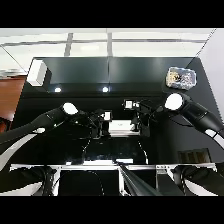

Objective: Fold the box and place the chain.

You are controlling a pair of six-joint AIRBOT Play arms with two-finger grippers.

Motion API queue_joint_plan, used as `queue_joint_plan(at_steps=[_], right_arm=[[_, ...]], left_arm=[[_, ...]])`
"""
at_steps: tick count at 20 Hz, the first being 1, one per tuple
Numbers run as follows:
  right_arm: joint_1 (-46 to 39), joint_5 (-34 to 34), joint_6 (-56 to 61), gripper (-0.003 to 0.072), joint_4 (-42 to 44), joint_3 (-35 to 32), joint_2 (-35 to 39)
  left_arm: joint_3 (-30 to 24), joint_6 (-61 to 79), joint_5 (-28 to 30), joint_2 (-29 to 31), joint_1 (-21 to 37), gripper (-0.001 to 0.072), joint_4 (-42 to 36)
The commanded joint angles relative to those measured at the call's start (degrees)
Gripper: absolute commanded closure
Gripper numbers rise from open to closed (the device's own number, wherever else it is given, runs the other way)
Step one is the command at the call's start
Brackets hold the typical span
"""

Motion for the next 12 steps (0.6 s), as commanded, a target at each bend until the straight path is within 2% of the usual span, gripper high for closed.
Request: queue_joint_plan(at_steps=[1, 5, 9, 10, 12], right_arm=[[0.0, 0.0, 0.2, 0.0354, 0.0, -1.0, -0.2], [-0.1, 0.3, 1.5, 0.0354, 1.1, -1.2, 0.3], [-4.8, 4.3, 19.4, 0.0356, 0.0, 0.8, 5.2], [-7.7, 8.2, 25.2, 0.0388, 0.0, 0.4, 5.9], [-12.5, 14.9, 31.0, 0.0648, 2.8, -2.5, 6.0]], left_arm=[[0.0, -0.1, 0.0, 0.0, 0.0, 0.0205, 0.0], [0.0, -0.1, 0.0, 0.0, 0.0, 0.0205, 0.0], [0.0, -0.1, 0.0, 0.0, 0.0, 0.0206, 0.0], [0.0, -0.1, 0.0, 0.0, 0.0, 0.0205, 0.0], [0.0, -0.1, 0.0, 0.0, 0.0, 0.0205, 0.0]])
